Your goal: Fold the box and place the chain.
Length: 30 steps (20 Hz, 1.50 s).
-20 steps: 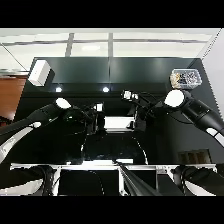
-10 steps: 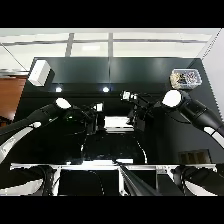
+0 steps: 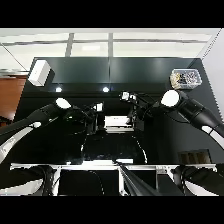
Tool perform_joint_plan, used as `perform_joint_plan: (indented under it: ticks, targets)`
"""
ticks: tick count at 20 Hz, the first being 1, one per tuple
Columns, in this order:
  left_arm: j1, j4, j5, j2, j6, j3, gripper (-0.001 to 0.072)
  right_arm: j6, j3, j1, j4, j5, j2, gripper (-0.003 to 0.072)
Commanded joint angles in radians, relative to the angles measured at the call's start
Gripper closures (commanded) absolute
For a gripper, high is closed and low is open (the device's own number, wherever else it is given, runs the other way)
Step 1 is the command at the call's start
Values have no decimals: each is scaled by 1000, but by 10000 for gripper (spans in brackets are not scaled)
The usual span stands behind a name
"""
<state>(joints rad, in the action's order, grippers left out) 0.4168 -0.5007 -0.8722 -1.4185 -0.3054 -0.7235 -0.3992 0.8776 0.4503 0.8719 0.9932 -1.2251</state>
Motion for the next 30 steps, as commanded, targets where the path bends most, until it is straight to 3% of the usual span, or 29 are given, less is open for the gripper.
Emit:
perform_joint_plan:
  ticks: [1,30]
  targets:
    - [0,0,-1,-1,-1,0,227,0,0,0,1,-3,-7,391]
    - [0,0,-1,-1,-1,0,226,-50,-24,0,2,45,0,381]
